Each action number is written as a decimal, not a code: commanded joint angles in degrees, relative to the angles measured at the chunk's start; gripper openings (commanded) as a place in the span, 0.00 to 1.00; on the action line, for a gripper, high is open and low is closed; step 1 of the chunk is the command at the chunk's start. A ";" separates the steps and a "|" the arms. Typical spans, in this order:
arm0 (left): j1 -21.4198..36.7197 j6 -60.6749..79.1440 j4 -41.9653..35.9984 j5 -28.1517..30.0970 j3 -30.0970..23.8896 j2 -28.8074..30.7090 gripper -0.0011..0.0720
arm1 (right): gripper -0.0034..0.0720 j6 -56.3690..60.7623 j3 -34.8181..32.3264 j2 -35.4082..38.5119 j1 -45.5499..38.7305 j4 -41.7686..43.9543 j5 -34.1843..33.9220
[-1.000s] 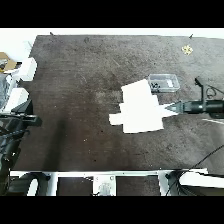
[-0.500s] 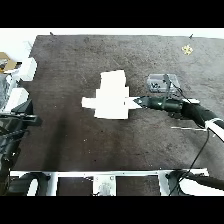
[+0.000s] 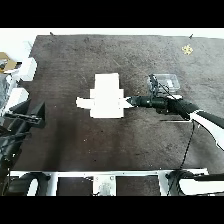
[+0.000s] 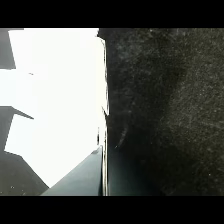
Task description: Fold the box and place the chain.
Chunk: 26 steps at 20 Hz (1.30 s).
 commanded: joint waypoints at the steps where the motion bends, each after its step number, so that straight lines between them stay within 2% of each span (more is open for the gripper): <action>1: 0.02 0.83 -0.04 -5.97 2.16 -0.42 0.74 | 0.05 0.09 0.46 -0.98 0.22 0.11 -0.44; 2: 0.02 0.70 -0.04 -7.21 3.43 -2.25 0.67 | 0.05 0.07 0.44 -0.98 0.24 0.11 -0.46; 4: 0.02 0.72 -0.04 -11.17 7.23 -9.46 0.65 | 0.05 -0.09 0.44 -0.98 0.28 0.11 -0.92; 7: 0.02 0.74 -0.07 -18.47 15.34 -24.61 0.65 | 0.05 -0.50 0.44 -0.98 0.28 0.13 -1.38; 12: 0.02 0.50 -0.02 -33.42 32.50 -51.19 0.65 | 0.05 -4.94 0.26 -0.57 0.48 1.42 -2.38; 15: 0.02 -5.68 1.36 -41.11 44.96 -66.45 0.66 | 0.05 -14.10 -1.44 0.59 0.70 7.91 -2.47; 17: 0.00 -9.92 3.89 -46.38 53.37 -75.34 0.68 | 0.05 -23.34 -4.70 1.09 0.72 17.88 -2.54; 19: -0.85 -13.84 8.44 -48.74 61.22 -82.49 0.68 | 0.05 -25.99 -5.22 0.66 0.81 18.08 -1.75; 22: -4.31 -16.39 18.08 -49.07 71.60 -90.25 0.68 | 0.05 -28.46 -5.20 0.68 1.38 19.02 -1.68; 26: -6.97 -17.86 19.43 -51.32 82.99 -98.97 0.68 | 0.05 -30.58 -5.20 0.68 1.38 18.99 -1.51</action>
